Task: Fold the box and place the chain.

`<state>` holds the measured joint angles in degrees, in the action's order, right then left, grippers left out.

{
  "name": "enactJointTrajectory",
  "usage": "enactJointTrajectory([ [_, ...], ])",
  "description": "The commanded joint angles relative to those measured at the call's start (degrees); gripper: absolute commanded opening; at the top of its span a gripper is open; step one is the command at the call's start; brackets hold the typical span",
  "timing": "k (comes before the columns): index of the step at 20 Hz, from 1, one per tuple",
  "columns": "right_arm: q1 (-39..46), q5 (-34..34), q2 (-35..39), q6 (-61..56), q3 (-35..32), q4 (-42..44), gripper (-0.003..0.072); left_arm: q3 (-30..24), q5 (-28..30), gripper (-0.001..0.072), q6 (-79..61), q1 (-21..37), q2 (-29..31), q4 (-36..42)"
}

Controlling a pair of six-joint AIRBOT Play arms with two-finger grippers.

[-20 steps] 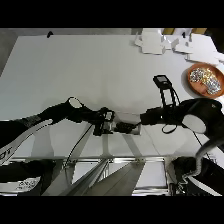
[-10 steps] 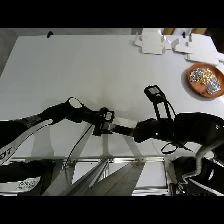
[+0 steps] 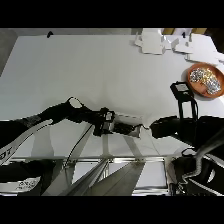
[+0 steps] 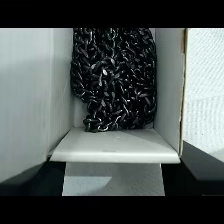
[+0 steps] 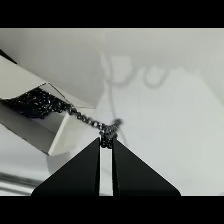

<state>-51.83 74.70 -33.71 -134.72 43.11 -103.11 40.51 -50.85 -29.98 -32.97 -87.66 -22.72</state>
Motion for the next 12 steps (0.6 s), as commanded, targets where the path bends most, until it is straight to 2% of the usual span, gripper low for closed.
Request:
enactJointTrajectory([
  [1,-0.1,-0.5,2.4,0.0,0.0,3.9,0.0021,0.0,0.0,0.021,0.0,0.0,0.0,0.0],
  [4,-0.1,-14.1,1.5,4.7,0.0,12.3,0.0021,0.0,0.0,0.021,0.0,0.0,0.0,0.0],
  [6,-0.1,-19.2,-0.5,6.0,0.0,13.8,0.0021,0.0,0.0,0.021,0.0,0.0,0.0,0.0],
  [12,-0.1,-17.5,-13.4,7.8,-0.4,13.2,0.0021,0.0,0.0,0.021,0.0,0.0,0.0,0.0],
])
